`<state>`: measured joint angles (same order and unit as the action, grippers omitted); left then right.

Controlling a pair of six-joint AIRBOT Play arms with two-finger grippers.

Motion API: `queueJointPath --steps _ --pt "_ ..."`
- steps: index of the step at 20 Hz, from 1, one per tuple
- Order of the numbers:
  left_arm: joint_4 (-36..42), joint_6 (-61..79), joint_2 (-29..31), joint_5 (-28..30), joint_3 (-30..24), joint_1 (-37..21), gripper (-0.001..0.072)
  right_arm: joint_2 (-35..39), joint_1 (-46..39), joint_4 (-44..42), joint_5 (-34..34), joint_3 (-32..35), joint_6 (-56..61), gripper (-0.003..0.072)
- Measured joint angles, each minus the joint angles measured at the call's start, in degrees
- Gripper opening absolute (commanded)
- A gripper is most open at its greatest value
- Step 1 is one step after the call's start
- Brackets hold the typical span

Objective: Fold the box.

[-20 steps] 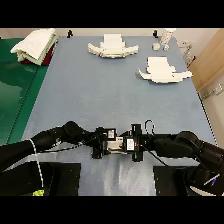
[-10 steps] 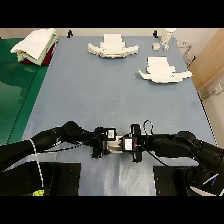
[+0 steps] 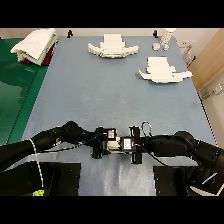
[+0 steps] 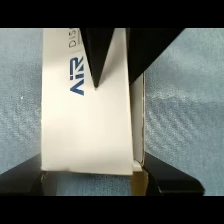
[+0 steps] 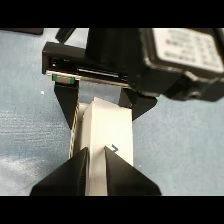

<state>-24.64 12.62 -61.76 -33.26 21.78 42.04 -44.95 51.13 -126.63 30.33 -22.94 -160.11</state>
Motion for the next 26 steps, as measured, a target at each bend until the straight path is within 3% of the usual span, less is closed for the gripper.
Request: queueJointPath --steps 1,2,9,10,13,14,16,17,19,26 --pt "0.00 0.00 0.00 -0.04 0.00 0.00 0.0442 -0.20 0.00 -0.28 0.26 0.00 0.02 0.0299" --pt "-0.09 0.04 0.00 -0.31 -0.02 0.00 0.0442 -0.37 -0.02 -0.44 0.68 0.02 0.02 0.0325" --pt "-0.02 0.04 0.00 -0.11 -0.04 0.00 0.0441 0.26 -0.04 -1.11 1.55 -0.28 0.04 0.0327" --pt "-0.02 0.04 0.00 -0.09 -0.04 0.00 0.0441 0.85 -0.04 -1.20 1.55 -0.42 0.04 0.0372" --pt "0.00 0.02 0.00 0.00 -0.04 0.00 0.0441 3.26 -0.07 -1.27 1.60 -0.68 1.53 0.0384" --pt "0.00 0.02 0.00 0.11 -0.04 0.00 0.0442 4.11 -0.11 -1.27 1.62 -0.72 3.28 0.0372" --pt "0.00 0.00 0.00 0.17 -0.04 0.00 0.0441 5.86 -0.33 -1.29 1.66 -0.55 9.79 0.0155" --pt "0.02 0.00 0.00 0.17 -0.04 0.00 0.0442 6.75 -0.39 -1.31 1.62 -0.15 14.23 0.0140" --pt "0.00 0.00 0.00 0.15 -0.04 0.00 0.0442 8.48 -0.42 -1.51 0.87 1.40 23.30 0.0005" --pt "0.00 -0.04 0.00 0.15 -0.04 0.00 0.0441 13.00 3.98 -7.41 -15.47 11.39 41.88 0.0005"
